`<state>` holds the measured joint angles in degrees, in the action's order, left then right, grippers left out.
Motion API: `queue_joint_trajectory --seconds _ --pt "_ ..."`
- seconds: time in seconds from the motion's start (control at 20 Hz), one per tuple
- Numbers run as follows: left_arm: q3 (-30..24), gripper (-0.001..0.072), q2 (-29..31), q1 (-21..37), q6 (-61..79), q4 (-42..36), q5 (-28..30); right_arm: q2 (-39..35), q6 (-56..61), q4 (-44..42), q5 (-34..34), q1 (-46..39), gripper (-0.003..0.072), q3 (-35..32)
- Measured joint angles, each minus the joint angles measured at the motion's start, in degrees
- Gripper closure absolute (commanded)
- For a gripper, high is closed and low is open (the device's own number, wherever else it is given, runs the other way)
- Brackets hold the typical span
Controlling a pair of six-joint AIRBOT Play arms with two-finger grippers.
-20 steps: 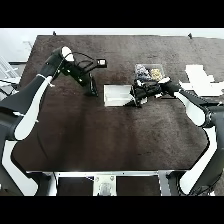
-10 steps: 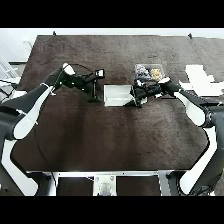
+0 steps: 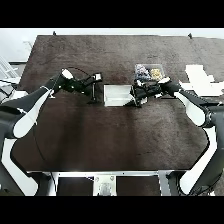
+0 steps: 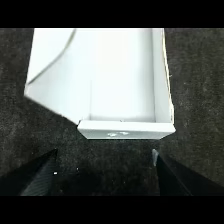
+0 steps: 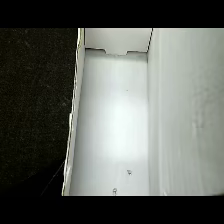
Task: Fold the box and place the chain.
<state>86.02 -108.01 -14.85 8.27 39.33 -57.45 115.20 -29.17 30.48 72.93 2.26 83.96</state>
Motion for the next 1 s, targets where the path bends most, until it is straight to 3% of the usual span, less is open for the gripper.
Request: queue_joint_trajectory --seconds 0.5,1.0 --pt "-0.22 -0.0006 -3.56 0.46 8.13 -9.09 -1.53 0.0 0.0 0.07 0.02 -0.02 0.018 0.0" --pt "-0.22 -0.0006 -3.87 0.59 10.27 -10.05 -3.04 0.0 -0.04 0.04 0.09 -0.02 0.018 0.0"
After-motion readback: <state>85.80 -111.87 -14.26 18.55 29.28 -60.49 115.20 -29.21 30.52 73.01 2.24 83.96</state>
